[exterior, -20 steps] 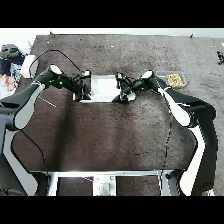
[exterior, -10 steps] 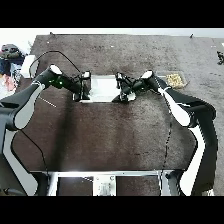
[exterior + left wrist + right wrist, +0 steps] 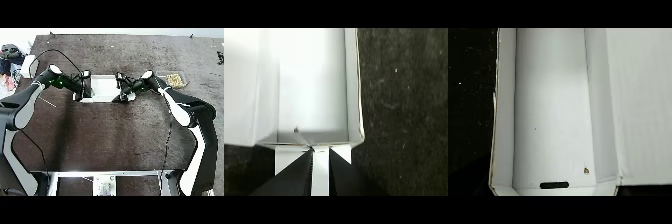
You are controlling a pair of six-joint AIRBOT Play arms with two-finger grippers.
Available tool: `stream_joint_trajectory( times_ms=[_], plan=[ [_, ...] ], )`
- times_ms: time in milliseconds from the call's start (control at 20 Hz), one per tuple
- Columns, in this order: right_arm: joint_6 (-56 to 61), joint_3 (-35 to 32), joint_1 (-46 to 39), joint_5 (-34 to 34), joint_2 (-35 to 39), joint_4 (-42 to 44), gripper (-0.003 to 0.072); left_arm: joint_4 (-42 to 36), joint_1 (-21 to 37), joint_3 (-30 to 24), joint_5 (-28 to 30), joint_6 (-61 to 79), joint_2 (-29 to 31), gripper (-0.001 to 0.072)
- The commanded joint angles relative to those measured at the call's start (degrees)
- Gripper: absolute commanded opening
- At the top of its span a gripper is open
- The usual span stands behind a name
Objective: Fold the box and place the chain.
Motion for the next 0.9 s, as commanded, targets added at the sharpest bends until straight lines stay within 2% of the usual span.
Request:
stream_joint_trajectory(
  times_ms=[0,250,450,500,550,600,700,750,800,850],
  plan=[
    [0.02,0.04,0.04,0.00,-0.02,0.00,0.0358,-2.62,-0.02,-0.02,-0.90,0.55,-0.72,0.0114],
    [0.02,0.04,0.04,0.00,-0.02,0.00,0.0358,-9.99,-0.15,-0.44,-1.57,2.45,-2.21,0.0115],
    [0.02,0.04,0.04,0.00,-0.02,0.00,0.0358,-9.03,-0.96,-0.42,-1.53,2.45,-2.56,0.0116],
    [0.02,0.04,0.04,0.00,-0.02,0.00,0.0358,-9.20,-0.96,-0.44,-1.42,2.47,-2.56,0.0164],
    [0.02,0.04,0.04,0.00,-0.02,0.00,0.0358,-9.16,-0.96,-0.42,-0.94,2.43,-2.56,0.0336],
    [0.02,0.04,0.04,0.00,-0.02,0.00,0.0358,-9.16,-0.96,-0.44,-0.74,2.43,-2.58,0.0388],
    [0.02,0.04,0.04,0.00,-0.02,0.00,0.0358,-9.11,-0.96,-0.42,-0.57,2.43,-2.56,0.0390],
    [0.00,0.04,0.04,0.00,-0.02,0.00,0.0358,-8.96,-0.96,-0.42,-0.46,2.45,-2.56,0.0452],
    [0.02,0.04,0.04,0.00,-0.02,0.00,0.0358,-8.98,-0.96,-0.44,0.04,2.27,-2.56,0.0643],
    [0.00,0.04,0.04,0.00,-0.02,0.00,0.0358,-8.98,-0.96,-0.42,0.87,1.75,-2.56,0.0688]
  ],
)
